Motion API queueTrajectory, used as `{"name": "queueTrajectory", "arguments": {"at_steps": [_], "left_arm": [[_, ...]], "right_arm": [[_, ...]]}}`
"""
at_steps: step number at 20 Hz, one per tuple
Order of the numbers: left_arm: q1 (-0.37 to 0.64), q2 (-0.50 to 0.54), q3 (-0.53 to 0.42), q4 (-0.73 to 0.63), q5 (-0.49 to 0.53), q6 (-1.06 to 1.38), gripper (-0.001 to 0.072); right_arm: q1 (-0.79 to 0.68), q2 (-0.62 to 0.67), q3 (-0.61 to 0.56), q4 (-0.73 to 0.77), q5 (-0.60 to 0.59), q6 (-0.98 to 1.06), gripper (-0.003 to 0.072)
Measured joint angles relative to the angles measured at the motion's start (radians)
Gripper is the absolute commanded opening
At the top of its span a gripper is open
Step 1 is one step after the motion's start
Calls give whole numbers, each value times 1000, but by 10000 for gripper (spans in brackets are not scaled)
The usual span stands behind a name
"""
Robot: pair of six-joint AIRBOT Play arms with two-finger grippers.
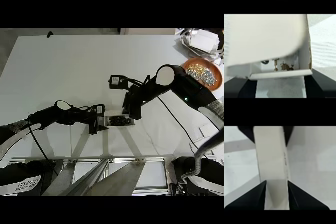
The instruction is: Fold the box and place the chain.
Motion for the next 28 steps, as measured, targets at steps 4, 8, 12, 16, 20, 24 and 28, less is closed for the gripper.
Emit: {"name": "queueTrajectory", "arguments": {"at_steps": [4,8,12,16,20,24,28], "left_arm": [[0,0,0,0,0,0,210],[0,0,0,0,0,0,210],[0,0,0,0,0,0,210],[0,0,0,0,0,0,210],[0,0,0,0,0,0,210],[0,0,0,0,0,0,210],[0,0,0,0,0,0,210]], "right_arm": [[30,3,-5,6,16,-18,373],[45,4,-28,-19,10,-26,361],[43,23,-39,-2,-6,-44,360],[-10,41,-1,77,-28,-85,318],[-98,30,34,195,-41,-150,317],[-153,-60,45,254,-18,-175,296],[-138,-146,47,218,32,-174,298]]}}
